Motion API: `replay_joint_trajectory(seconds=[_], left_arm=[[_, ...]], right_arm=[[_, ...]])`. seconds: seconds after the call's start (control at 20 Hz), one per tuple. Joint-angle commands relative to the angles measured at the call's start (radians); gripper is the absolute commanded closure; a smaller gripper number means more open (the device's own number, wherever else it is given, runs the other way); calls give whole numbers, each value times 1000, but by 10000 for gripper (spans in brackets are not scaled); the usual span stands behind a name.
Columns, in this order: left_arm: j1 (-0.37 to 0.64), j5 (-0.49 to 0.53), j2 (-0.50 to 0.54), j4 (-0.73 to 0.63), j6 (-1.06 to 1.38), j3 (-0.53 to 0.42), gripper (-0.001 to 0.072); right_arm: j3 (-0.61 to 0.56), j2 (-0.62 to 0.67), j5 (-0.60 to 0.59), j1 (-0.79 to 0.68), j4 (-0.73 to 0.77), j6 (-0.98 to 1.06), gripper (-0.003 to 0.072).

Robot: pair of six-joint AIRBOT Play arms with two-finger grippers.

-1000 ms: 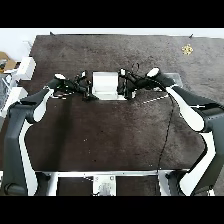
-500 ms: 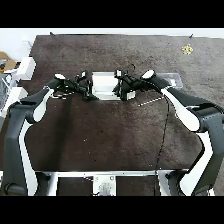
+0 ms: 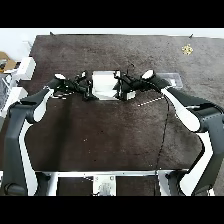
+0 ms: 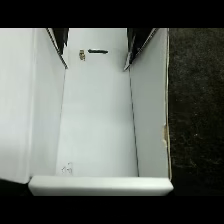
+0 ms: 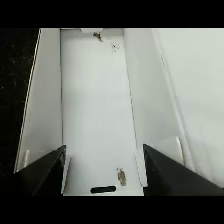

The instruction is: Fold the box and place the chain.

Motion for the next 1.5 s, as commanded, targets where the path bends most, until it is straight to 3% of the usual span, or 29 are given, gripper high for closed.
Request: replay_joint_trajectory(seconds=[0.0, 0.05, 0.1, 0.15, 0.2, 0.3, 0.35, 0.6, 0.8, 0.9, 1.15, 1.45], left_arm=[[0, -1, -1, 0, 0, 1, 367], [0, -1, -1, 0, 0, 1, 367], [0, -1, -1, 0, 0, 1, 367], [0, -1, -1, 0, 0, 1, 367], [0, -1, -1, 0, 0, 1, 367], [0, -1, -1, 0, 0, 1, 367], [0, -1, -1, 0, 0, 1, 367], [0, -1, -1, 0, 0, 1, 367], [0, -1, -1, 0, 0, 1, 367], [0, -1, -1, 0, 0, 1, 367], [0, -1, -1, 0, 0, 1, 367], [0, -1, -1, 0, 0, 1, 367]], right_arm=[[0, 3, -8, -2, -27, 10, 133], [0, 8, -8, -2, -43, 26, 223], [0, 19, -7, -2, -81, 74, 365], [0, 34, -6, -4, -139, 157, 375], [1, 51, 8, -7, -210, 246, 480], [1, 100, 72, -24, -318, 392, 542], [1, 125, 97, -36, -338, 451, 670], [1, 267, 126, -125, -338, 879, 683], [-17, 283, 213, -223, -325, 1107, 683], [-63, 283, 184, -261, -320, 1221, 683], [-222, 270, 50, -284, -205, 1258, 683], [-228, 139, 34, -240, -72, 1246, 683]])
